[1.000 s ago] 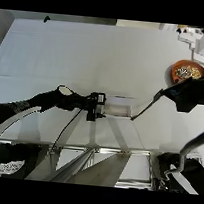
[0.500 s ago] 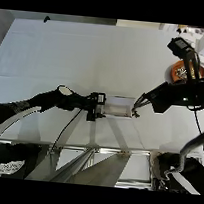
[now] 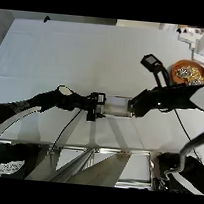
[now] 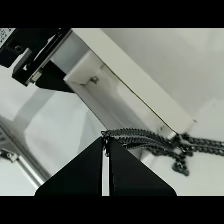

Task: Fold the box and place the chain.

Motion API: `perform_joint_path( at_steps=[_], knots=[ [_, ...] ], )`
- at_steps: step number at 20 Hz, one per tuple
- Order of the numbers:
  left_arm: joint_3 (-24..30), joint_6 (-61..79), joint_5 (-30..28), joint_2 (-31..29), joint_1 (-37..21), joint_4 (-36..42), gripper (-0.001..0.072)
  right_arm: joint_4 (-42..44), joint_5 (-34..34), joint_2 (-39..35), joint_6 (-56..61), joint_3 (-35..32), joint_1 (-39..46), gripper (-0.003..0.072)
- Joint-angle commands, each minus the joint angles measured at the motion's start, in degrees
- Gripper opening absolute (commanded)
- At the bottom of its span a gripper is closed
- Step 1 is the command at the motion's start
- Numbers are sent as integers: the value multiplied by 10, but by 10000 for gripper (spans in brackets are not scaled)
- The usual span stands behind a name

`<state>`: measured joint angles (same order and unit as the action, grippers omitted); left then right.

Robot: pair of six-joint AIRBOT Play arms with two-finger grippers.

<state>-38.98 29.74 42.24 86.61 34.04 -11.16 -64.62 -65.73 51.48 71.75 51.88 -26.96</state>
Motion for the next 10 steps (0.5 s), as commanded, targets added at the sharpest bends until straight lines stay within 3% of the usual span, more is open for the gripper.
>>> perform_joint_path(
  at_steps=[1,10],
  knots=[
    [0,0,0,0,0,0,254,0,27,47,-2,-5,-41,15],
    [0,0,0,0,0,0,254,-31,42,146,5,-6,-77,16]
  ],
)
